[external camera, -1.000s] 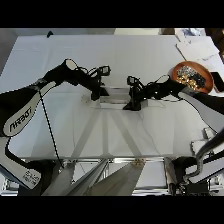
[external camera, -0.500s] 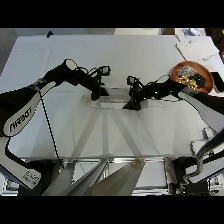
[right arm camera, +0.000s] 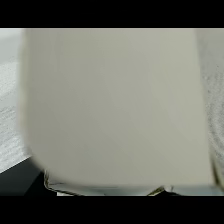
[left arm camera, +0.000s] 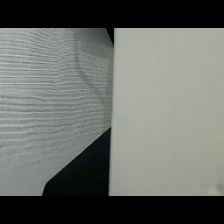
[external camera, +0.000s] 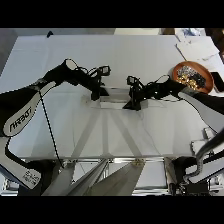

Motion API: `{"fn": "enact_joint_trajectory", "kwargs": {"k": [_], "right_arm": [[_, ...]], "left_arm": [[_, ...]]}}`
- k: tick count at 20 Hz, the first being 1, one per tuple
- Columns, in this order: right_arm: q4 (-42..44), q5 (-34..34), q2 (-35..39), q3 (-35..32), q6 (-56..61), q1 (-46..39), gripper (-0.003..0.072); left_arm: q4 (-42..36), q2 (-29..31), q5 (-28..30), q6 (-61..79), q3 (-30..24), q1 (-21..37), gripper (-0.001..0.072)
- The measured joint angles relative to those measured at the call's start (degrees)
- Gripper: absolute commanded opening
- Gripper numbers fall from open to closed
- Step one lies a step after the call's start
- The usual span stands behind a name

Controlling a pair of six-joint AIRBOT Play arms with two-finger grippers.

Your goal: Fold the box and place the chain.

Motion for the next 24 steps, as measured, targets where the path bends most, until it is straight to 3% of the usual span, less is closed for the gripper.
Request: {"fn": "enact_joint_trajectory", "kwargs": {"k": [10, 14, 15, 17, 18, 19, 24], "right_arm": [[-0.02, 0.07, 0.00, 0.00, 0.00, 0.00, 0.0403], [-0.02, 0.07, 0.00, 0.00, -0.02, 0.00, 0.0403], [-0.04, 0.07, 0.00, 0.00, 0.00, 0.00, 0.0403], [-0.02, 0.07, 0.00, 0.00, 0.00, 0.00, 0.0403], [-0.04, 0.07, 0.00, 0.00, 0.00, 0.00, 0.0403], [-0.02, 0.07, 0.00, 0.00, 0.00, 0.00, 0.0403], [-0.02, 0.07, 0.00, 0.00, 0.00, 0.00, 0.0403]], "left_arm": [[0.00, 0.00, 0.00, -0.02, 0.00, 0.00, 0.0012], [-0.02, -0.02, 0.20, -0.07, 0.00, -0.04, 0.0044], [-0.22, -0.02, 0.20, -0.07, 0.00, -0.02, 0.0116], [-0.46, 0.00, 0.15, -0.07, 0.00, 0.00, 0.0506], [-0.46, 0.04, 0.11, -0.04, -0.02, 0.00, 0.0649], [-0.50, 0.17, 0.07, -0.07, -0.02, 0.02, 0.0703], [1.14, 1.77, -0.11, -0.94, -0.02, 0.07, 0.0703]]}}
